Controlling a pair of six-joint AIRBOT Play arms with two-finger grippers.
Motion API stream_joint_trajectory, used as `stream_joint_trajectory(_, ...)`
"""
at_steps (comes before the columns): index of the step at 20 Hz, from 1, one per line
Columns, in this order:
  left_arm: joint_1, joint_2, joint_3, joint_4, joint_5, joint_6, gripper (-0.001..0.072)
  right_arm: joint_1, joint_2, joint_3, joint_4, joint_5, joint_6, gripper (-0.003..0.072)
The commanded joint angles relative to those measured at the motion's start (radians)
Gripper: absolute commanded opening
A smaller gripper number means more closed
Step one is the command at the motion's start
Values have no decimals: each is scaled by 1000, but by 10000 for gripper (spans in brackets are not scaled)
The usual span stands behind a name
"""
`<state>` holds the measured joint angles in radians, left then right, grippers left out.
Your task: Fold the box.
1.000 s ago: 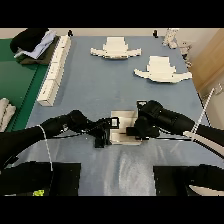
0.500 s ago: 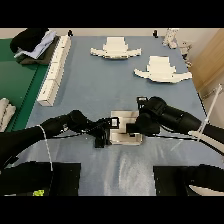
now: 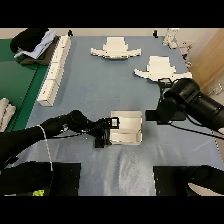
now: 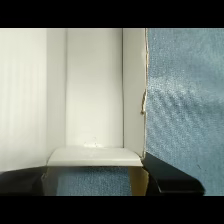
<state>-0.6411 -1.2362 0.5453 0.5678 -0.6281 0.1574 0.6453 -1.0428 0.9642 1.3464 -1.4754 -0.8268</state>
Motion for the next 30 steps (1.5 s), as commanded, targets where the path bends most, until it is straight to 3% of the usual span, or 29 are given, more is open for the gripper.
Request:
stream_joint_trajectory(1, 0, 0, 1, 0, 0, 0, 425, -219, -29, -12, 46, 61, -183, 3)
stream_joint_trajectory(3, 0, 0, 1, 0, 0, 0, 424, -389, -85, -12, 257, 159, -340, 3)
stream_joint_trajectory(5, 0, 0, 1, 0, 0, 0, 425, -537, -159, -11, 585, 244, -563, 3)
stream_joint_trajectory(7, 0, 0, 1, 0, 0, 0, 425, -627, -250, -8, 902, 259, -793, 3)
stream_joint_trajectory(9, 0, 0, 1, 0, 0, 0, 425, -652, -338, -1, 1072, 247, -916, 3)
stream_joint_trajectory(14, 0, 0, 1, 0, 0, 0, 425, -601, -508, 95, 1151, 59, -1088, 3)
stream_joint_trajectory(20, 0, 0, 1, 0, 0, 0, 425, -484, -512, 113, 1126, -198, -1268, 3)
stream_joint_trajectory(23, 0, 0, 1, 0, 0, 0, 425, -420, -459, 91, 1049, -153, -1307, 3)
stream_joint_trajectory(25, 0, 0, 1, 0, 0, 0, 424, -381, -389, 47, 1020, -63, -1354, 3)
stream_joint_trajectory(30, 0, 0, 1, 0, 0, 0, 424, -286, -167, -117, 1020, 311, -1470, 3)
